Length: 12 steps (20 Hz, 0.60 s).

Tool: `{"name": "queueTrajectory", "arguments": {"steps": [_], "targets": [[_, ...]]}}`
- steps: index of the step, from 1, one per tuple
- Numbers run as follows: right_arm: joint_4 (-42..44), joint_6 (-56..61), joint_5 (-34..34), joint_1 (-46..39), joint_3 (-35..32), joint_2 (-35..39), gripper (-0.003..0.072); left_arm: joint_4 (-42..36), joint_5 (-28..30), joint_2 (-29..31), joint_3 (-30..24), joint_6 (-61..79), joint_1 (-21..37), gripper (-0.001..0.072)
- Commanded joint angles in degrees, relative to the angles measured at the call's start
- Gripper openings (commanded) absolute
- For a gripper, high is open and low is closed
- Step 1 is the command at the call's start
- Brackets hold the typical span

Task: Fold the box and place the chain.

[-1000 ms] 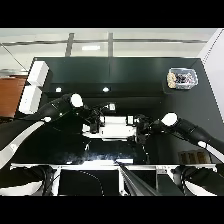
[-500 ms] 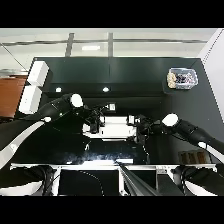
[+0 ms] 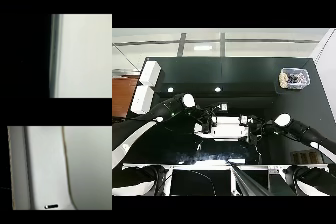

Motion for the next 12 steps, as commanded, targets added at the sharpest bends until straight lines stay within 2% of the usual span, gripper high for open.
{"name": "queueTrajectory", "arguments": {"steps": [1,12], "targets": [[1.51,0.00,0.33,-0.07,0.00,0.00,0.0720,-0.02,0.00,-0.02,0.28,-0.02,-0.04,0.0024],[3.82,0.85,1.73,-1.16,0.02,0.83,0.0720,5.01,0.07,-0.02,1.73,-2.84,-0.11,0.0023]]}}
